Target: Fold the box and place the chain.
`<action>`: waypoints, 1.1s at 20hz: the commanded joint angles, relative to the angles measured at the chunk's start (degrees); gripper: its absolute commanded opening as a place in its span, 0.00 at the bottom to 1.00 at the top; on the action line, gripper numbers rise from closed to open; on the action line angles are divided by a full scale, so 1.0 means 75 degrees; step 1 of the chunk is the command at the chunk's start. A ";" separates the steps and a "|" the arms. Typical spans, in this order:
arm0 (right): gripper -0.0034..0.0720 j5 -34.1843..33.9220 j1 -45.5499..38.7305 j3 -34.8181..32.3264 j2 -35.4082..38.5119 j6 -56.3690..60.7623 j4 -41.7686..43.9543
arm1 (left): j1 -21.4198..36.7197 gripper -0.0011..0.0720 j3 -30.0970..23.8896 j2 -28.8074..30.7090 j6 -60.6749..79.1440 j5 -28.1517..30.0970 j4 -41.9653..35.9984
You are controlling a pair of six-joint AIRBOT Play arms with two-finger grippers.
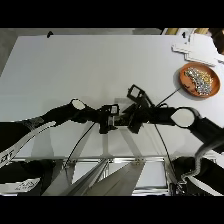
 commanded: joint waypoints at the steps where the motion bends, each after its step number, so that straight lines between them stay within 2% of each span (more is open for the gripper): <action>1: 0.31 0.1428 -0.1603 0.0114 0.0662 -0.0740 -0.1443 | 0.0000 0.30 -0.0003 0.0006 0.0003 0.0003 0.0000; 3: 0.30 0.1967 -0.2643 0.0026 0.0603 -0.1492 -0.2078 | 0.0000 0.30 -0.0003 0.0006 0.0003 0.0003 0.0000; 5: 0.31 0.1679 -0.3244 -0.0297 0.0356 -0.2337 -0.2215 | 0.0000 0.30 -0.0003 0.0006 0.0003 0.0003 0.0000; 6: 0.34 0.1568 -0.3296 -0.0460 0.0160 -0.2777 -0.2218 | 0.0000 0.30 -0.0003 0.0006 0.0003 0.0000 0.0000; 7: 0.43 0.1556 -0.3279 -0.0583 -0.0099 -0.3276 -0.2209 | 0.0000 0.30 -0.0003 0.0006 0.0003 0.0006 0.0000; 8: 0.44 0.1547 -0.3188 -0.0667 -0.0341 -0.3663 -0.2189 | 0.0000 0.30 -0.0003 0.0006 0.0003 0.0000 0.0000; 11: 0.44 0.1381 -0.2806 -0.0734 -0.1061 -0.4453 -0.2043 | 0.0000 0.30 -0.0003 0.0006 0.0003 0.0003 0.0000; 16: 0.44 0.0055 -0.2579 -0.0731 -0.1929 -0.4517 -0.1192 | 0.0000 0.30 -0.0003 0.0006 0.0003 0.0003 0.0000; 19: 0.43 -0.0032 -0.2576 -0.0731 -0.2264 -0.4695 -0.0679 | 0.0000 0.30 -0.0003 0.0006 0.0003 0.0003 0.0000; 20: 0.35 0.0015 -0.2576 -0.0731 -0.2361 -0.4841 -0.0425 | 0.0000 0.30 -0.0003 0.0006 0.0003 0.0003 0.0000; 21: 0.16 0.0117 -0.2576 -0.0731 -0.2352 -0.4896 -0.0265 | 0.0000 0.30 -0.0003 0.0006 0.0003 0.0003 0.0000; 22: 0.07 0.0245 -0.2576 -0.0731 -0.2282 -0.4893 -0.0265 | 0.0000 0.30 -0.0003 0.0006 0.0003 0.0003 0.0000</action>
